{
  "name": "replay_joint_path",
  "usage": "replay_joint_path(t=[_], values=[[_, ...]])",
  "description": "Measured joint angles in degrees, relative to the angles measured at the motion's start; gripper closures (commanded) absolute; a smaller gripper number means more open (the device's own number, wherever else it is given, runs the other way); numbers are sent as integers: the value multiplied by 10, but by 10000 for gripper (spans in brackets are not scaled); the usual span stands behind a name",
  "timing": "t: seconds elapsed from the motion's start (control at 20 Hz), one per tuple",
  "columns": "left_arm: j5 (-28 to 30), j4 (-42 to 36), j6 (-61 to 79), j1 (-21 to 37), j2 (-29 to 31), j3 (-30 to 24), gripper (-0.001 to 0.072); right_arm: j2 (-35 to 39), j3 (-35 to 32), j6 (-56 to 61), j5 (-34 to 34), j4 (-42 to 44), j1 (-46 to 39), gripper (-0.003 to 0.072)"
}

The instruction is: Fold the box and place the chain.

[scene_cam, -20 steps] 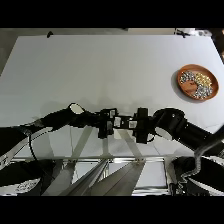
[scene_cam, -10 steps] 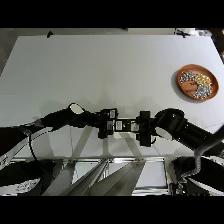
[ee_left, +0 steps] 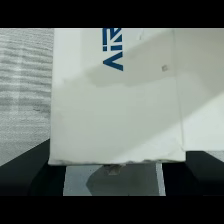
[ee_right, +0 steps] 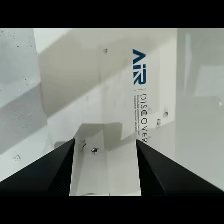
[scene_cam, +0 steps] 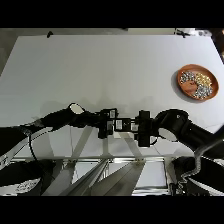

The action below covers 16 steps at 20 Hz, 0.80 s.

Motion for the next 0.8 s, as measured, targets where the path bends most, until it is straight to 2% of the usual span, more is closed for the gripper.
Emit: replay_joint_path(t=[0.5,0.75,0.8], values=[[0,0,0,0,0,0,363,-6,-11,2,-9,-6,0,291],[0,0,0,0,0,0,363,-6,-13,4,-29,-10,0,312],[0,0,0,0,0,0,363,-6,-13,4,-33,-10,0,345]])
